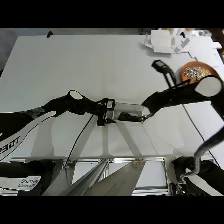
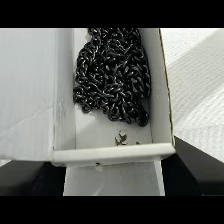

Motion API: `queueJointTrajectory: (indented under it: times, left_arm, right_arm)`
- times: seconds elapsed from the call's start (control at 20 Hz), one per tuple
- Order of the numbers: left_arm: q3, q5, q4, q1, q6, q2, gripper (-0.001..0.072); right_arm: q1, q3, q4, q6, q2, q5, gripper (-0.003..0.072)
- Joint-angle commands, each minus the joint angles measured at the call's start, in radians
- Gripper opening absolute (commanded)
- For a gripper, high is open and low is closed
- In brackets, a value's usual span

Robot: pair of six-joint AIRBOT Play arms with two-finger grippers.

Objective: Fold the box and place the chain.

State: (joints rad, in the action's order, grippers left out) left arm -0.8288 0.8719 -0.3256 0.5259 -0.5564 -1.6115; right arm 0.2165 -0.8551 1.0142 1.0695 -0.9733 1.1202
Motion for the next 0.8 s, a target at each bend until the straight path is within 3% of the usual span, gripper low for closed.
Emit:
queueJointTrajectory:
  times: [0.0, 0.1, 0.15, 0.25, 0.3, 0.75]
  left_arm:
    - [0.000, 0.000, 0.000, 0.000, 0.000, 0.000, 0.0251]
    - [0.000, 0.000, 0.000, 0.000, 0.000, 0.000, 0.0251]
    - [0.000, 0.000, 0.000, 0.000, 0.000, 0.000, 0.0251]
    - [0.000, 0.000, 0.000, 0.000, 0.000, 0.000, 0.0251]
    - [0.000, 0.000, 0.000, 0.000, 0.000, 0.000, 0.0251]
    - [0.000, 0.000, 0.000, 0.000, 0.000, 0.000, 0.0251]
  right_arm:
    - [-0.136, 0.020, 0.164, 0.006, 0.044, -0.031, 0.0021]
    - [-0.158, 0.089, 0.182, 0.000, 0.024, -0.062, 0.0025]
    - [-0.158, 0.134, 0.199, -0.006, 0.008, -0.091, 0.0094]
    - [-0.158, 0.218, 0.222, -0.019, -0.024, -0.172, 0.0306]
    - [-0.158, 0.249, 0.222, -0.058, -0.038, -0.203, 0.0329]
    - [-0.083, 0.282, 0.228, -0.109, -0.143, -0.304, 0.0320]
